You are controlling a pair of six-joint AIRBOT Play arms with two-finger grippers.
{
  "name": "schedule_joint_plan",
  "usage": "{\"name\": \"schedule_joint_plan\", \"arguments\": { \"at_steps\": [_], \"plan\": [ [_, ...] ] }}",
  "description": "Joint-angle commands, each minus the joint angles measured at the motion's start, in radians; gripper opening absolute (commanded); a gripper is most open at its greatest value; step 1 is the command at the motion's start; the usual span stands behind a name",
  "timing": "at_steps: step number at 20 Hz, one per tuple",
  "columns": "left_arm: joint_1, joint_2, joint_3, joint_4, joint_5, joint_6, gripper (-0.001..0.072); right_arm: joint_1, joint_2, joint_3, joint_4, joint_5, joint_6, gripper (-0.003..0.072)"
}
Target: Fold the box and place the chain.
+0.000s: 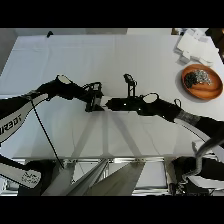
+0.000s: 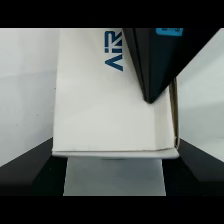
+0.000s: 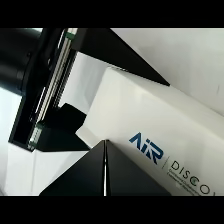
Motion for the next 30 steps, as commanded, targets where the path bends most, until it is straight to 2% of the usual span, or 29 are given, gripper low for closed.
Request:
{"name": "schedule_joint_plan", "arguments": {
  "at_steps": [1, 6, 13, 18, 22, 30],
  "plan": [
    [0.002, 0.001, 0.001, 0.002, 0.005, 0.002, 0.0278, -0.001, 0.084, 0.003, -0.030, -0.012, -0.003, 0.0005],
    [0.002, 0.001, 0.001, 0.002, 0.005, 0.002, 0.0278, -0.001, 0.142, 0.003, -0.030, -0.035, -0.003, 0.0006],
    [0.002, 0.001, 0.001, 0.002, 0.005, 0.002, 0.0278, -0.001, 0.118, 0.012, -0.045, -0.031, 0.000, 0.0002],
    [0.002, 0.001, 0.001, 0.002, 0.005, 0.002, 0.0278, 0.000, 0.029, 0.107, -0.210, 0.024, 0.131, 0.0002],
    [0.002, 0.001, 0.001, 0.002, 0.005, 0.002, 0.0278, 0.019, -0.015, 0.109, -0.333, 0.056, 0.216, 0.0002],
    [0.002, 0.001, 0.001, 0.002, 0.005, 0.002, 0.0278, 0.050, -0.040, 0.110, -0.375, 0.070, 0.241, 0.0003]
  ]
}}
